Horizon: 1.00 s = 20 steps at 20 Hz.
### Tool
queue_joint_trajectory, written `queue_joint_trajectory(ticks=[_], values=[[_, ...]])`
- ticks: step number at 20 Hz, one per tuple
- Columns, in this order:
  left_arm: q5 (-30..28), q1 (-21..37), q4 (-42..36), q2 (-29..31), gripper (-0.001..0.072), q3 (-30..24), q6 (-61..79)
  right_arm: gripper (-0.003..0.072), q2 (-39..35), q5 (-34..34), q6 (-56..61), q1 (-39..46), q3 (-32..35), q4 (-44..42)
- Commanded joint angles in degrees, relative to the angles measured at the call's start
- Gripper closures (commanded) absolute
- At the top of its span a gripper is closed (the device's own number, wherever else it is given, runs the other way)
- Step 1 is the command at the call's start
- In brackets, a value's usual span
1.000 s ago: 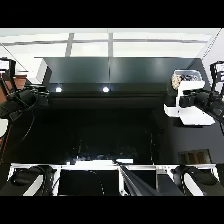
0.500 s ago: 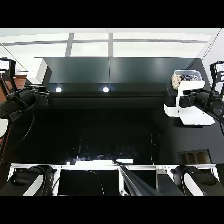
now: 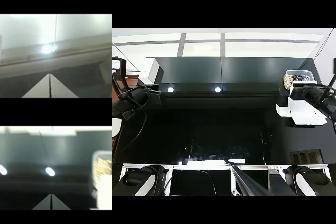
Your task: Fold the box and place the chain.
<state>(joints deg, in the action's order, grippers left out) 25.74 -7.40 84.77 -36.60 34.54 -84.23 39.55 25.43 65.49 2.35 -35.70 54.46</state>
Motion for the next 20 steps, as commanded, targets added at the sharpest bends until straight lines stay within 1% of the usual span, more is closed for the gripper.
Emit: queue_joint_trajectory(ticks=[1, 2, 3, 4, 6, 7, 8, 10, 12, 13, 14, 15, 16, 17, 18, 19, 20], values=[[-9.57, -0.15, -6.73, -4.37, 0.0466, -0.87, -0.11, 0.0669, 2.23, -10.51, -2.10, -0.20, 0.02, -9.42], [-11.21, -0.61, -8.24, -6.67, 0.0067, -0.85, -0.15, 0.0658, 4.28, -13.42, -2.10, 0.68, 0.02, -9.18], [-12.46, -1.27, -11.41, -8.61, -0.0005, -0.68, -1.07, 0.0282, 6.54, -14.23, -2.08, 1.90, 0.00, -9.22], [-13.00, -2.32, -14.84, -10.19, -0.0005, -0.20, -1.49, -0.0029, 8.72, -12.09, -2.34, 3.23, -0.02, -8.07], [-14.62, -5.38, -15.58, -12.13, -0.0005, 0.22, -1.44, -0.0029, 11.87, -7.34, -0.24, 5.92, -0.04, -4.24], [-15.08, -6.40, -15.23, -12.83, -0.0005, 0.22, -1.42, -0.0026, 13.05, -7.63, 1.25, 7.93, -0.17, -2.93], [-14.67, -7.17, -14.71, -13.42, -0.0004, 0.22, -1.42, -0.0025, 14.78, -7.26, 3.87, 11.93, -1.46, -1.05], [-12.81, -7.45, -14.73, -14.03, -0.0005, 0.22, -1.42, -0.0025, 20.96, 0.20, 9.35, 24.04, -8.87, 3.50], [-11.15, -7.45, -14.71, -14.05, -0.0004, 0.22, -1.07, -0.0025, 29.38, 9.62, 10.73, 36.61, -19.65, 7.37], [-10.58, -7.45, -14.73, -14.05, -0.0004, 0.22, -1.07, -0.0025, 33.59, 15.23, 14.51, 42.21, -25.27, 13.29], [-9.88, -7.45, -14.73, -14.05, -0.0004, 0.22, -1.07, -0.0025, 36.83, 21.07, 20.74, 46.12, -30.23, 22.29], [-8.98, -7.45, -14.73, -14.05, -0.0004, 0.22, -1.09, -0.0025, 39.52, 26.25, 25.86, 49.13, -34.16, 31.52], [-8.24, -7.45, -14.73, -14.05, -0.0004, 0.22, -1.09, -0.0025, 41.27, 28.89, 26.29, 51.52, -36.06, 35.82], [-7.54, -7.45, -14.73, -14.10, -0.0004, 0.22, -1.09, -0.0025, 42.73, 30.88, 26.18, 53.96, -37.13, 36.06], [-7.19, -7.48, -14.75, -14.23, -0.0004, 0.22, -1.09, -0.0025, 43.95, 31.65, 25.44, 56.04, -37.48, 33.42], [-7.17, -7.48, -14.78, -14.45, -0.0004, 0.22, -1.11, -0.0026, 45.46, 32.22, 20.90, 57.94, -37.53, 26.99], [-6.88, -7.48, -14.78, -14.58, -0.0004, 0.22, -1.16, -0.0026, 47.06, 33.09, 13.66, 59.30, -37.55, 18.38]])
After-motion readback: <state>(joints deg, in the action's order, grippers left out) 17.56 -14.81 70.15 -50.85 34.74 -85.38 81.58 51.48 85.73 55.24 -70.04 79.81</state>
